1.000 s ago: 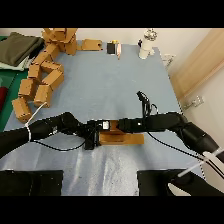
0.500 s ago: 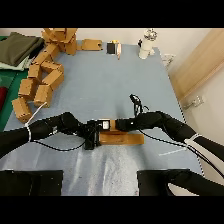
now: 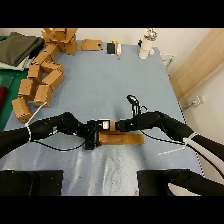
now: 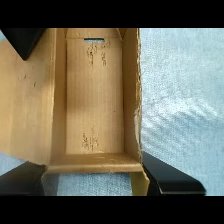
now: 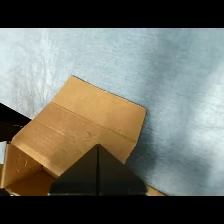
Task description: Fold the box.
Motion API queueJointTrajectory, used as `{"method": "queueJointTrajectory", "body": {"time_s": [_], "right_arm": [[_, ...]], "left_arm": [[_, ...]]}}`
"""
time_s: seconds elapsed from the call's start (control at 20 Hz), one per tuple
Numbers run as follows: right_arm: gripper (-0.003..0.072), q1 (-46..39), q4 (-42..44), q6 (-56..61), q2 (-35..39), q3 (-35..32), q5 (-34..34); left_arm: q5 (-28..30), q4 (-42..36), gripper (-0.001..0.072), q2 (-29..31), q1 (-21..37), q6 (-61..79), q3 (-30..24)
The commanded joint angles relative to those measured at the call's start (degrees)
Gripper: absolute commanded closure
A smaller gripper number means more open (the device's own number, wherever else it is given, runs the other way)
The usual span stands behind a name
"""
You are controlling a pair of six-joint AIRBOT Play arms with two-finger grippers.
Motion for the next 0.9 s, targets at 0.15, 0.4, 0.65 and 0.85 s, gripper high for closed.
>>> {"method": "queueJointTrajectory", "body": {"time_s": [0.15, 0.4, 0.65, 0.85], "right_arm": [[0.0683, -1.42, -12.41, -2.84, 6.4, 8.22, -7.45], [0.0684, -1.81, -16.5, -2.71, 21.11, 8.81, -27.19], [0.0157, -1.79, -17.42, -18.45, 26.56, -0.72, -35.17], [0.0119, -1.64, -17.25, -40.0, 21.84, -4.09, -25.33]], "left_arm": [[0.02, 0.0, 0.0258, -0.04, -0.04, -0.02, -0.04], [0.04, 0.0, 0.0257, -0.04, -0.04, -0.02, -0.02], [0.04, 0.0, 0.0257, -0.04, -0.04, -0.02, -0.04], [0.04, 0.0, 0.0257, -0.04, -0.04, -0.02, -0.02]]}}
